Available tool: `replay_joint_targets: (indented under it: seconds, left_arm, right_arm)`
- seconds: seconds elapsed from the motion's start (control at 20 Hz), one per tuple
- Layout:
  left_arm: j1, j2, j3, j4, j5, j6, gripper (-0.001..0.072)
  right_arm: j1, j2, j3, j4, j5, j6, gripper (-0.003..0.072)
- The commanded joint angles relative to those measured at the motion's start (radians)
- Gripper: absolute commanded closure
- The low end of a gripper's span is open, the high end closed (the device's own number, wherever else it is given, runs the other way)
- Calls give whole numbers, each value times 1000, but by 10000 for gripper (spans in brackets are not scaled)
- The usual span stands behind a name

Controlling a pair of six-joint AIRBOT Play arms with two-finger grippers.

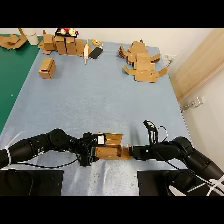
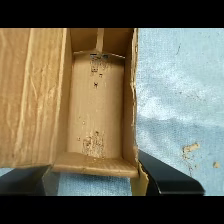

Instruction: Fold the box.

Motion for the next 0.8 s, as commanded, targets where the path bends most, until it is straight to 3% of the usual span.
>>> replay_joint_targets:
  seconds: [0.0,0.55,0.75]
  left_arm:
    - [-1,0,1,-1,2,0,416]
    - [-1,0,1,-1,2,0,416]
    - [-1,0,1,-1,2,0,416]
  right_arm:
    - [1,48,2,-7,-21,9,686]
    - [1,118,3,44,-52,5,686]
    - [1,132,2,-19,-77,20,686]
